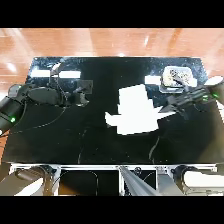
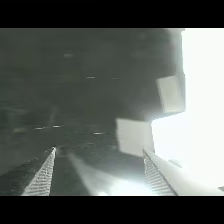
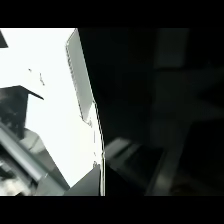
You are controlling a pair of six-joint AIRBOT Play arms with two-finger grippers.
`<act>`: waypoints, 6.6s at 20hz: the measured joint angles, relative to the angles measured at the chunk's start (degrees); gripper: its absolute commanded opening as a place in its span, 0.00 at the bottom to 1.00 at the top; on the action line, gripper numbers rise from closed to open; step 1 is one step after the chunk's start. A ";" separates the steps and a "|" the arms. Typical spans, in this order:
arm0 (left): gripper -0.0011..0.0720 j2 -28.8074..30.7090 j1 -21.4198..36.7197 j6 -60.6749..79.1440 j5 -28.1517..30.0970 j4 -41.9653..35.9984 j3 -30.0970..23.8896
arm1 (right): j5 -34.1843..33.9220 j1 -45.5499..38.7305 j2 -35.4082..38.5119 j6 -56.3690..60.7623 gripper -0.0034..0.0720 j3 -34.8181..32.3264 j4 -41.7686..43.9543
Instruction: Fold the box and place the chain.
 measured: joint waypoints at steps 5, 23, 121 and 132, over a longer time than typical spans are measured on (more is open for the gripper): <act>0.86 -0.09 6.47 7.50 0.94 -5.60 -3.78 | -19.04 14.64 12.79 0.50 0.09 -10.54 2.05; 0.84 -31.17 8.02 59.60 22.91 -41.46 1.77 | -30.80 30.49 24.52 9.94 0.09 -24.28 2.80; 0.05 -17.25 -16.83 90.18 -19.45 -18.49 -5.22 | -32.28 26.84 28.76 -54.66 1.00 -30.34 -6.64; 0.05 -19.74 -16.20 90.36 -14.29 -17.25 -2.45 | -37.97 34.03 23.19 -65.57 1.00 -30.36 -2.29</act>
